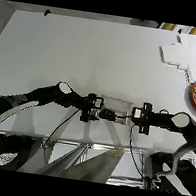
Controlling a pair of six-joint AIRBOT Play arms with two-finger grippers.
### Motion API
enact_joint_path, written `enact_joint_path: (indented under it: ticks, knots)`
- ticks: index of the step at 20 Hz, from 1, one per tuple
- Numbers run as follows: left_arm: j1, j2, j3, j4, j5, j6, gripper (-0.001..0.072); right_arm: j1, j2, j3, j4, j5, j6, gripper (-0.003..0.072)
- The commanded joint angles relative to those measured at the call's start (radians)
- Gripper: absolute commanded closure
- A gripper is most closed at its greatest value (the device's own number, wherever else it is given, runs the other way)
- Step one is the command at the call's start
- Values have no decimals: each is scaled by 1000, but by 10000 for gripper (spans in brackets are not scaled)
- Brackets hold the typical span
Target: Fold the box and place the chain.
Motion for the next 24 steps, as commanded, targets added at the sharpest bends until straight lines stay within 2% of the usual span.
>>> enact_joint_path:
  ticks: [1,2,4,5,8,10,12,14,16,21,24]
  knots:
    - [0,1,1,0,0,0,308,34,-82,-5,27,-60,-32,394]
    - [0,1,1,0,0,0,308,34,-93,-5,27,-66,-32,415]
    - [0,1,1,0,0,0,308,34,-86,-5,22,-42,-15,615]
    - [0,1,1,0,0,0,308,34,-67,-5,11,-19,35,670]
    - [0,1,1,0,0,0,308,34,81,-5,-158,16,235,670]
    - [0,1,1,0,0,0,308,34,218,-5,-287,87,374,670]
    - [0,1,1,0,0,0,308,34,350,-5,-310,181,444,670]
    - [0,1,1,0,0,0,308,34,457,-5,-196,243,454,671]
    - [0,1,1,0,0,0,308,34,520,-5,5,235,452,671]
    - [0,1,1,0,0,0,308,34,529,-5,504,155,394,670]
    - [0,1,1,0,0,0,308,34,529,-5,650,155,327,670]
